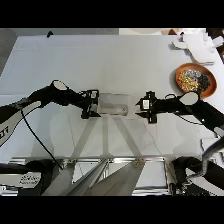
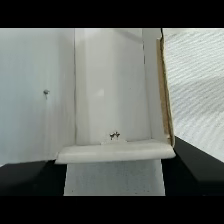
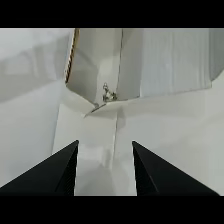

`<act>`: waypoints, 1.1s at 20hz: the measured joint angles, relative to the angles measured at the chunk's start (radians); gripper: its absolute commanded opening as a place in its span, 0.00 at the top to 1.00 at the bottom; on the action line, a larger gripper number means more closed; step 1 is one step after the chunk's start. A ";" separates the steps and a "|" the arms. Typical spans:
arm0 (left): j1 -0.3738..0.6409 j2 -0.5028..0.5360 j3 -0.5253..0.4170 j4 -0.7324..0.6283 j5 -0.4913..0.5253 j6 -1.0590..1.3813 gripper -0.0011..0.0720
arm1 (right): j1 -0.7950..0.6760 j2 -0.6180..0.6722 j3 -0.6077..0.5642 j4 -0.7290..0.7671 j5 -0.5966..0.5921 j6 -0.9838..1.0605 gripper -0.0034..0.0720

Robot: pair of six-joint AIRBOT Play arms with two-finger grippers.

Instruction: Fold the box and place the chain.

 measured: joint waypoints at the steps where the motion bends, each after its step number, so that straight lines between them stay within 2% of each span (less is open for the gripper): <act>1: 0.000 0.000 0.000 0.000 0.000 0.000 0.52 | 0.007 -0.021 0.000 0.024 -0.007 -0.035 0.49; 2: 0.000 0.000 0.000 0.000 0.000 0.000 0.52 | 0.018 -0.038 0.000 0.042 -0.007 -0.063 0.51; 6: 0.000 0.000 0.000 0.000 0.000 0.000 0.52 | 0.071 -0.105 0.000 0.084 -0.053 -0.131 0.51; 8: 0.000 0.000 0.000 0.000 0.000 0.000 0.52 | 0.088 -0.134 0.000 0.108 -0.075 -0.145 0.63; 11: 0.000 0.000 0.000 0.000 0.000 0.000 0.52 | 0.102 -0.159 0.000 0.169 -0.097 -0.156 0.65; 14: 0.000 0.000 0.000 0.000 0.000 0.000 0.52 | 0.107 -0.168 0.000 0.238 -0.105 -0.159 0.74; 20: 0.000 0.000 0.000 0.000 0.000 0.000 0.52 | 0.110 -0.173 0.000 0.298 -0.102 -0.163 0.75; 21: 0.000 0.000 0.000 0.000 0.000 0.000 0.52 | 0.110 -0.173 0.000 0.301 -0.097 -0.163 0.73; 22: 0.000 0.000 0.000 0.000 0.000 0.000 0.52 | 0.110 -0.175 0.000 0.304 -0.089 -0.163 0.64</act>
